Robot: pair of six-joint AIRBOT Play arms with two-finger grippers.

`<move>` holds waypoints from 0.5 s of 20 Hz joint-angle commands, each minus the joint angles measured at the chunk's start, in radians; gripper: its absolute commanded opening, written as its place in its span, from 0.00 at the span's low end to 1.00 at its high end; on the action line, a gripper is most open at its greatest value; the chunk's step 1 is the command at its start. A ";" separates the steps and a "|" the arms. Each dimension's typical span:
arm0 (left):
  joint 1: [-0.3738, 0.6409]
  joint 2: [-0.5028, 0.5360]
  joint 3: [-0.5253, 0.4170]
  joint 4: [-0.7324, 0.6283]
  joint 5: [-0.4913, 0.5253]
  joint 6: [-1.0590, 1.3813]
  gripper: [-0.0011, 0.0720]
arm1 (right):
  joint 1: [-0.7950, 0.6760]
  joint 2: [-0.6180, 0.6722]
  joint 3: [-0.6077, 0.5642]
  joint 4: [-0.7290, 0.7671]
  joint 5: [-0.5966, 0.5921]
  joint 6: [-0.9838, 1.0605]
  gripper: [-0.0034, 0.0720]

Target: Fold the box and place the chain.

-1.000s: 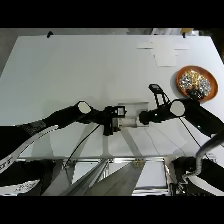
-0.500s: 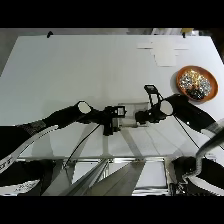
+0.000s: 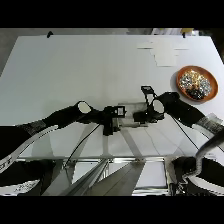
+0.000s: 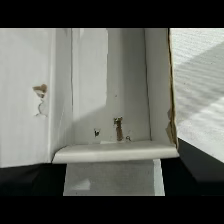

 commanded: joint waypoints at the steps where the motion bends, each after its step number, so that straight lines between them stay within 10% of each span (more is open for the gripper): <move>1: 0.000 0.000 0.000 0.000 0.001 0.000 0.38 | 0.002 -0.015 0.002 0.000 0.003 0.031 0.27; 6: 0.000 0.000 0.000 0.000 0.001 0.000 0.38 | 0.002 -0.015 0.002 0.000 0.002 0.030 0.07; 10: 0.000 0.000 0.000 0.000 0.000 0.000 0.38 | 0.002 -0.015 0.002 0.000 0.002 0.031 0.25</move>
